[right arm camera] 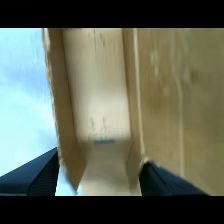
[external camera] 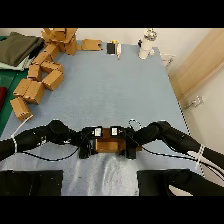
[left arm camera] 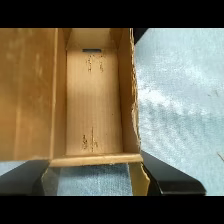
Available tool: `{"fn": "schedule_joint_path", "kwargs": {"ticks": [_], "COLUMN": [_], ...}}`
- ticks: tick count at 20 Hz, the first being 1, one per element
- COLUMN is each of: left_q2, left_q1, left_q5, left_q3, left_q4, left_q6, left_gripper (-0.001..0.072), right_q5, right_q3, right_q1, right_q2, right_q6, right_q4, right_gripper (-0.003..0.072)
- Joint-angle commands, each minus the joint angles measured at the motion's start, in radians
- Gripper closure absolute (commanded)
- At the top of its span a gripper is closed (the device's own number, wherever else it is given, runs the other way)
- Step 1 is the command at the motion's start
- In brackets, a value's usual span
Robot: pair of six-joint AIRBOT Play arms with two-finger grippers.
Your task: Fold the box.
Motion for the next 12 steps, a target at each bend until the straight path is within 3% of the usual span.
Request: {"fn": "schedule_joint_path", "kwargs": {"ticks": [1, 7, 10, 12], "left_q2": [0.0, 0.0, 0.0, 0.0], "left_q1": [0.0, 0.0, 0.0, 0.0], "left_q5": [-0.002, -0.002, -0.002, -0.002], "left_q3": [0.001, 0.001, 0.001, 0.001], "left_q4": [0.001, 0.001, 0.001, 0.001], "left_q6": [0.001, 0.001, 0.001, 0.001], "left_gripper": [0.0246, 0.0246, 0.0246, 0.0246], "right_q5": [-0.125, -0.241, -0.267, -0.281], "right_q3": [0.014, 0.026, 0.026, 0.026], "right_q1": [0.0, 0.0, 0.0, 0.001], "right_q2": [0.039, 0.238, 0.319, 0.353], "right_q6": [0.165, 0.55, 0.776, 0.928], "right_q4": [-0.116, -0.256, -0.173, -0.035], "right_gripper": [-0.0021, -0.002, -0.002, -0.002]}}
